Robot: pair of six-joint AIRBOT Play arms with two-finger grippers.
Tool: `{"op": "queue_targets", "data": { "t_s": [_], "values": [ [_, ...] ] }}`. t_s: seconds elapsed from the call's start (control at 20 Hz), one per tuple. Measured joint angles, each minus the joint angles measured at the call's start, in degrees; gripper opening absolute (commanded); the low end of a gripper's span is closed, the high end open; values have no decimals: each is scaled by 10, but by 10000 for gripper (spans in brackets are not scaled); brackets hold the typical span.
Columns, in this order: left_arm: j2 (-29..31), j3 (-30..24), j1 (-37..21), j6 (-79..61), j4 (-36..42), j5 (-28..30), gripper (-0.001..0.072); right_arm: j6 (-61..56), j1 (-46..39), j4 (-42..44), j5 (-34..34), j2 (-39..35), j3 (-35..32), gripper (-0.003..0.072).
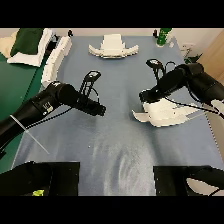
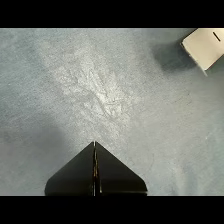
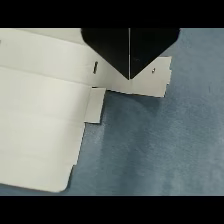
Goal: Fold the box.
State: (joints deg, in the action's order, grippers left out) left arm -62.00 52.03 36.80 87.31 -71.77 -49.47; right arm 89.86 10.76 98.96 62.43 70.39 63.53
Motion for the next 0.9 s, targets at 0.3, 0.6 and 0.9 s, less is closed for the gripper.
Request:
{"op": "queue_targets", "data": {
  "t_s": [0.3,0.6,0.9],
  "values": [
    [0,0,0,0,0,0,15,-18,6,-5,8,3,1,74],
    [0,0,0,0,0,0,15,-82,-72,-160,91,4,29,307],
    [0,0,0,0,0,1,15,2,-328,-179,125,54,85,307]
  ]
}}
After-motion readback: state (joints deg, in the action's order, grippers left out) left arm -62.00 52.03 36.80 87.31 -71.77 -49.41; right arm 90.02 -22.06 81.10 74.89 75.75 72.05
